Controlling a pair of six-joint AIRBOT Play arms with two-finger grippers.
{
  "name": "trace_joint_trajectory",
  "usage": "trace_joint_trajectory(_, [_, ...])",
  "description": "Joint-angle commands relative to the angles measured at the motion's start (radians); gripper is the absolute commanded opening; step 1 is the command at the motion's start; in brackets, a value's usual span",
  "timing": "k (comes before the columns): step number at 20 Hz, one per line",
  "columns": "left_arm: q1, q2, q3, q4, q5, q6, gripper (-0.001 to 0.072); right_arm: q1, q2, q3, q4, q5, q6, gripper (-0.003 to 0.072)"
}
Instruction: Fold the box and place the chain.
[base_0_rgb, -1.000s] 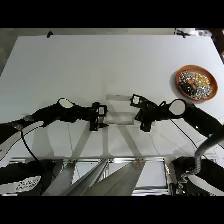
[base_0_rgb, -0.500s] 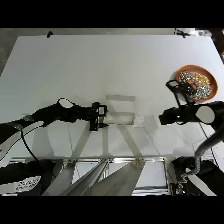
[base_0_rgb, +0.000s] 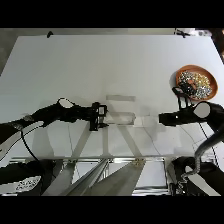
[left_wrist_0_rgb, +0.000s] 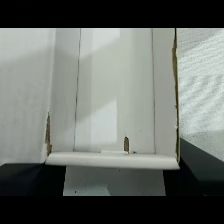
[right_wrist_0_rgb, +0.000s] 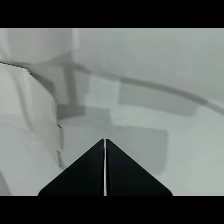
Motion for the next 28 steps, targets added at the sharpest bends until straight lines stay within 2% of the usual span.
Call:
trace_joint_trajectory(1, [0.000, 0.000, 0.001, 0.000, 0.000, 0.000, 0.0209, -0.006, -0.106, -0.008, 0.178, -0.048, -0.119, 0.0007])
trace_joint_trajectory(6, [0.000, 0.000, 0.001, 0.000, 0.000, 0.000, 0.0209, -0.006, -0.130, -0.008, 0.317, -0.039, -0.229, 0.0007])
trace_joint_trajectory(11, [0.000, 0.000, 0.001, 0.000, 0.000, 0.000, 0.0209, 0.043, -0.140, -0.025, 0.319, -0.066, -0.229, 0.0007])
trace_joint_trajectory(14, [0.000, 0.000, 0.001, 0.000, 0.000, 0.000, 0.0209, 0.101, -0.144, -0.025, 0.384, -0.085, -0.251, 0.0009])
trace_joint_trajectory(15, [0.000, 0.000, 0.001, 0.000, 0.000, 0.000, 0.0209, 0.119, -0.144, -0.025, 0.404, -0.085, -0.257, 0.0032])
trace_joint_trajectory(17, [0.000, 0.000, 0.001, 0.000, 0.000, 0.000, 0.0209, 0.138, -0.144, -0.024, 0.441, -0.085, -0.257, 0.0211])
trace_joint_trajectory(18, [0.000, 0.000, 0.001, 0.000, 0.000, 0.000, 0.0209, 0.137, -0.144, -0.024, 0.465, -0.085, -0.257, 0.0240])
trace_joint_trajectory(23, [0.000, 0.000, 0.001, 0.000, 0.000, 0.000, 0.0209, 0.134, -0.140, 0.005, 0.513, -0.071, -0.254, 0.0244])
trace_joint_trajectory(25, [0.000, 0.000, 0.001, 0.000, 0.000, 0.000, 0.0209, 0.134, -0.140, 0.026, 0.514, -0.048, -0.253, 0.0305])
trace_joint_trajectory(28, [0.000, 0.000, 0.001, 0.000, 0.000, 0.000, 0.0209, 0.134, -0.140, 0.046, 0.517, -0.022, -0.253, 0.0321])
